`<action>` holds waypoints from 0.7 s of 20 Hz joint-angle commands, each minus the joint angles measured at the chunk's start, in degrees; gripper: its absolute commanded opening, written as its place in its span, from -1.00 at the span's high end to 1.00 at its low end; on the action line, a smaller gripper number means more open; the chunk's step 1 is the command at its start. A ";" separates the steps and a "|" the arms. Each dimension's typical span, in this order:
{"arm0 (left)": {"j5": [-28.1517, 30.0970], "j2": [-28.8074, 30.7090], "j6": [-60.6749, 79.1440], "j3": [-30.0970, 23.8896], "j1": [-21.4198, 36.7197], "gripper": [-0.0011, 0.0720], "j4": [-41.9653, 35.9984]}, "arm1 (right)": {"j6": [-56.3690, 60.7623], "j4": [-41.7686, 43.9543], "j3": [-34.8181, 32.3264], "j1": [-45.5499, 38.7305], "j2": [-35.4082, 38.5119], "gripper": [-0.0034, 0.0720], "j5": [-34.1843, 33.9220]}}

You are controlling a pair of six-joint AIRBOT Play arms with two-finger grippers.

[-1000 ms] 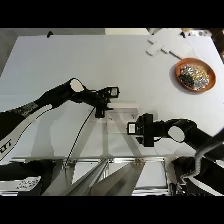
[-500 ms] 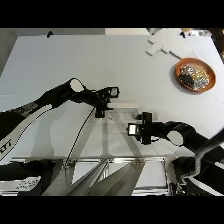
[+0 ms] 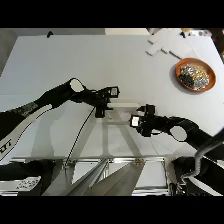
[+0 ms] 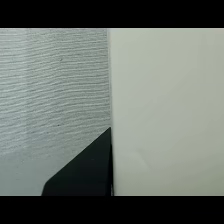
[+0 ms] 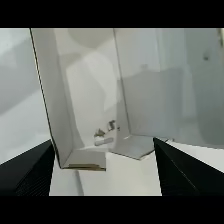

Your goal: Fold the box and place the chain.

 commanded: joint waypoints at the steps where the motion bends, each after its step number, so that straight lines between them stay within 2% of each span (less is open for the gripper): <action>1: -0.02 0.04 0.02 0.04 -0.04 0.94 0.02 | -0.33 0.07 2.97 -2.99 0.07 -0.81 3.23; 6: -0.02 0.04 0.02 0.04 -0.04 0.94 0.02 | -2.47 3.98 3.78 -6.45 -0.92 -0.81 6.69; 10: -0.02 0.04 0.02 0.04 -0.04 0.94 0.00 | -8.46 10.71 3.80 -7.02 -3.48 -0.81 6.36; 14: -0.02 0.02 0.02 0.04 -0.04 0.94 0.02 | -15.98 17.16 3.80 -11.76 -6.80 -0.81 6.91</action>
